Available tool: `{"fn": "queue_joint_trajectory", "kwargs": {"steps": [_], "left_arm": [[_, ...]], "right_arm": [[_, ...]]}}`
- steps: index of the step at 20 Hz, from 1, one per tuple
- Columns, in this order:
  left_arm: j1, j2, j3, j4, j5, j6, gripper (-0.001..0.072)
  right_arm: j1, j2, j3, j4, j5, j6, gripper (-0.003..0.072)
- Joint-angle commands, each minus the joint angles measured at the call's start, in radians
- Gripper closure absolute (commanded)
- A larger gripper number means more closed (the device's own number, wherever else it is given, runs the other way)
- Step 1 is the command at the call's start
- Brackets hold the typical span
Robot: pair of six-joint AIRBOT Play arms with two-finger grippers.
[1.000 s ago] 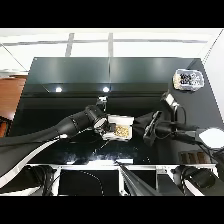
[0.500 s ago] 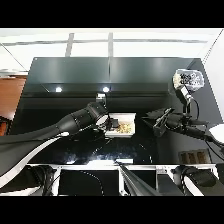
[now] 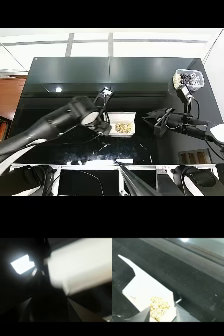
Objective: Fold the box and place the chain.
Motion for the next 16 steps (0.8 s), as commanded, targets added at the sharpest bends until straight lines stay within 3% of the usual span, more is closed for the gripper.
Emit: {"fn": "queue_joint_trajectory", "kwargs": {"steps": [1,3,4,6,8,12,13,14,16], "left_arm": [[0.076,0.169,-0.115,0.016,0.025,0.258,0.0189],[0.205,0.267,-0.243,-0.085,0.138,0.307,0.0189],[0.283,0.317,-0.318,-0.214,0.236,0.373,0.0189],[0.418,0.387,-0.461,-0.628,0.39,0.71,0.019],[0.505,0.385,-0.565,-0.951,0.425,1.078,0.0189],[0.52,0.308,-0.641,-0.99,0.532,1.539,0.0178],[0.52,0.286,-0.639,-0.996,0.533,1.654,0.0053],[0.52,0.267,-0.639,-1.003,0.528,1.781,0.0001],[0.52,0.242,-0.637,-0.993,0.524,1.925,0.0003]], "right_arm": [[0.0,0.001,0.0,0.0,-0.016,0.0,0.032],[0.0,0.001,0.0,-0.001,-0.019,0.0,0.032],[0.0,0.001,0.0,-0.001,-0.019,0.0,0.032],[0.0,0.001,0.0,0.0,-0.019,0.0,0.032],[0.0,0.001,0.0,0.0,-0.018,0.0,0.0321],[0.0,0.001,0.0,-0.015,-0.036,0.0,0.032],[0.0,0.001,0.0,-0.016,-0.039,0.0,0.032],[0.0,0.001,0.0,-0.017,-0.041,0.0,0.0321],[0.0,0.001,0.0,-0.019,-0.04,0.0,0.0321]]}}
